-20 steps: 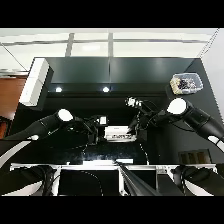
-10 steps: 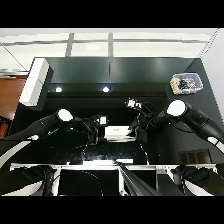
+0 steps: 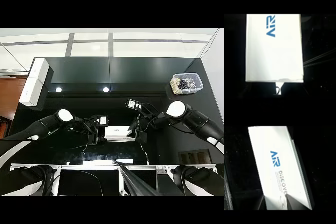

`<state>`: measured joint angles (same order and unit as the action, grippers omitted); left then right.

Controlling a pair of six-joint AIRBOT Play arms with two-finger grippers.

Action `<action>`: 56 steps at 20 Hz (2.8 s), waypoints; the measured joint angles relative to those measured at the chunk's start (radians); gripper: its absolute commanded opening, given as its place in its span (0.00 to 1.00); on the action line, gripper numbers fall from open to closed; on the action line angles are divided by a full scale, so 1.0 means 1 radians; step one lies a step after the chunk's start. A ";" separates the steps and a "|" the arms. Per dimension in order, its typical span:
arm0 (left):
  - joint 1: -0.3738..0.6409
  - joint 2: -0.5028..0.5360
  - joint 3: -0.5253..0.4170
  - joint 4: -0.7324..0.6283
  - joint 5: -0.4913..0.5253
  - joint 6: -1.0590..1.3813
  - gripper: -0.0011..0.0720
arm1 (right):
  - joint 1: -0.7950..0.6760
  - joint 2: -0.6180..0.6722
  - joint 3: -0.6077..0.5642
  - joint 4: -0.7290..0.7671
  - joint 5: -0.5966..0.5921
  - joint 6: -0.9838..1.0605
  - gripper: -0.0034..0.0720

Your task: Fold the box and place the chain.

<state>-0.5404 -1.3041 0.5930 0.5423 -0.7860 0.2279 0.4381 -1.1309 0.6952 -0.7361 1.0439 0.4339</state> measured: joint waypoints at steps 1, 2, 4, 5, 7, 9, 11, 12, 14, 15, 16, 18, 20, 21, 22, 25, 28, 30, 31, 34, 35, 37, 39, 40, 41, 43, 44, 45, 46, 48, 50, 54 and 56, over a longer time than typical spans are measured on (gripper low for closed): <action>0.000 0.000 0.000 0.000 0.000 0.000 0.56 | 0.000 -0.001 -0.001 0.000 -0.001 0.000 0.48; 0.000 0.000 0.000 0.000 0.000 0.000 0.56 | 0.000 -0.002 -0.002 0.001 -0.002 0.001 0.48; 0.000 0.000 0.000 0.000 0.000 0.000 0.56 | 0.000 -0.008 -0.003 0.001 -0.004 0.001 0.48; 0.000 0.000 0.000 0.000 0.000 0.000 0.56 | 0.000 -0.011 -0.003 0.001 -0.006 0.002 0.48; 0.000 0.000 0.000 0.000 0.000 0.000 0.56 | 0.000 -0.016 -0.004 0.003 -0.010 0.008 0.48; 0.000 0.000 0.000 0.000 0.000 0.000 0.56 | 0.000 -0.018 -0.003 0.003 -0.010 0.008 0.48; 0.000 0.000 0.000 0.000 0.000 -0.002 0.56 | 0.000 -0.017 0.008 -0.003 0.001 0.011 0.48; 0.000 0.000 0.000 0.000 0.000 -0.001 0.56 | 0.000 -0.015 0.018 -0.006 0.007 0.021 0.48; 0.000 0.000 0.000 0.000 0.000 0.001 0.56 | -0.004 -0.006 0.047 -0.002 0.039 0.064 0.48; 0.000 0.000 0.000 0.000 0.000 0.001 0.56 | -0.008 0.000 0.063 0.000 0.063 0.103 0.42; 0.000 0.000 0.000 0.000 0.000 0.001 0.56 | -0.012 0.006 0.075 0.006 0.084 0.161 0.12; 0.000 0.000 0.000 0.000 0.000 0.001 0.56 | -0.027 0.011 0.079 0.008 0.117 0.347 0.06; 0.000 0.000 0.000 0.000 0.000 0.001 0.56 | -0.035 0.013 0.048 0.051 0.123 0.476 0.06; 0.000 0.000 0.000 0.000 0.000 0.001 0.56 | -0.038 0.013 0.024 0.100 0.115 0.520 0.06; 0.000 0.000 0.000 0.000 0.000 0.000 0.56 | -0.039 0.007 0.000 0.151 0.096 0.547 0.06; 0.000 0.000 0.000 0.000 0.000 0.000 0.56 | -0.042 -0.021 -0.051 0.285 0.033 0.588 0.06; 0.000 0.000 0.000 0.000 0.000 0.000 0.56 | -0.042 -0.059 -0.070 0.344 0.002 0.603 0.06; 0.000 0.000 0.000 0.000 0.000 0.000 0.56 | -0.043 -0.084 -0.076 0.363 -0.006 0.608 0.06; 0.000 0.000 0.000 0.000 0.000 0.000 0.56 | -0.043 -0.096 -0.078 0.367 -0.010 0.611 0.06; 0.000 0.000 0.000 0.000 0.000 0.000 0.56 | -0.043 -0.126 -0.081 0.370 -0.015 0.615 0.06; 0.000 0.000 0.000 0.000 0.000 0.000 0.56 | -0.043 -0.132 -0.083 0.369 -0.018 0.618 0.06; 0.000 0.000 0.000 0.000 0.000 0.000 0.56 | -0.043 -0.140 -0.085 0.350 -0.025 0.630 0.06; 0.000 0.000 0.000 0.000 0.000 0.000 0.56 | -0.043 -0.145 -0.085 0.333 -0.027 0.638 0.06; 0.000 0.000 0.000 0.000 0.000 0.000 0.56 | -0.043 -0.146 -0.086 0.326 -0.029 0.641 0.06; 0.000 0.000 0.000 0.000 0.000 0.000 0.56 | -0.043 -0.147 -0.086 0.319 -0.030 0.642 0.06; 0.000 0.000 0.000 0.000 -0.001 0.000 0.56 | -0.043 -0.149 -0.087 0.310 -0.032 0.645 0.06; 0.000 0.000 0.000 0.000 -0.001 0.000 0.56 | -0.043 -0.149 -0.086 0.306 -0.032 0.647 0.06; 0.000 0.000 0.000 0.000 -0.001 0.000 0.56 | -0.045 -0.147 -0.084 0.302 -0.029 0.647 0.06; 0.000 0.000 0.000 0.000 -0.002 0.000 0.56 | -0.050 -0.143 -0.077 0.295 -0.018 0.647 0.06; 0.000 0.000 0.000 -0.001 -0.002 -0.002 0.56 | -0.069 -0.119 -0.050 0.259 0.037 0.640 0.06; 0.000 0.000 0.000 -0.001 -0.005 -0.002 0.57 | -0.107 -0.065 -0.011 0.273 0.126 0.637 0.06; 0.000 0.004 0.000 0.002 -0.001 -0.002 0.99 | -0.233 0.108 0.048 0.239 0.318 0.645 0.06; 0.000 0.014 0.000 0.003 -0.001 -0.002 0.99 | -0.310 0.204 0.061 0.167 0.388 0.681 0.06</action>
<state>-0.5404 -1.2900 0.5930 0.5457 -0.7872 0.2256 0.1284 -0.9272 0.7563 -0.5690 1.4322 1.1145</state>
